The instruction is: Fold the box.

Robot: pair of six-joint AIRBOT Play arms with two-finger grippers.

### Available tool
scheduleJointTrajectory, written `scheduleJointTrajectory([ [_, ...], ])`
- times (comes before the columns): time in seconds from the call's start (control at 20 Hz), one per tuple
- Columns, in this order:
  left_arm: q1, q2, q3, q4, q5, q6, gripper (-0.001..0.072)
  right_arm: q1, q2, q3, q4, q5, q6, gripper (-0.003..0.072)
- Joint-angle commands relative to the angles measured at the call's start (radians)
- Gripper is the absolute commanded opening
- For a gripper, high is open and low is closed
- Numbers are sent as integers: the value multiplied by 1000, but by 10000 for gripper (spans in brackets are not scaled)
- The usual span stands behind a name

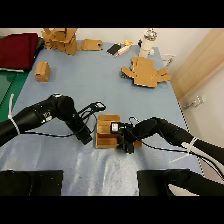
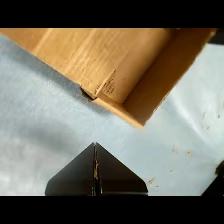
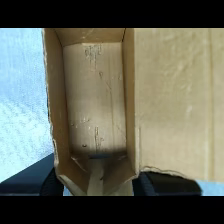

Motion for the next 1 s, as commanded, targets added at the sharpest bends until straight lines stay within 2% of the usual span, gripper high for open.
scheduleJointTrajectory([
  [0.0, 171, 11, -116, -288, 55, 613, 13, 0, 0, 0, 0, -1, 0, 497],
  [0.15, 229, 13, -231, -518, 190, 1103, 16, 0, 0, 0, 0, -2, 0, 498],
  [0.2, 229, 13, -261, -560, 210, 1226, 260, 0, 0, 0, 0, -2, 0, 497],
  [0.25, 221, 13, -287, -578, 214, 1319, 580, 0, 0, 0, 0, -1, 0, 497],
  [0.3, 214, 13, -310, -578, 212, 1386, 662, 0, 0, 0, 0, -1, 0, 497],
  [0.5, 169, 21, -384, -584, 244, 1428, 666, 0, 0, 0, 0, -2, 0, 498],
  [0.55, 161, 23, -387, -619, 275, 1426, 694, 0, 0, 0, 0, -1, 0, 497],
  [0.65, 143, 22, -387, -678, 336, 1423, 694, 0, 0, 0, 0, -2, 0, 497],
  [0.8, 119, 21, -387, -687, 412, 1415, 694, 0, 0, 0, 0, -1, 0, 498],
  [0.95, 115, 21, -386, -688, 419, 1412, 694, 0, 0, 0, 0, -2, 0, 497],
])
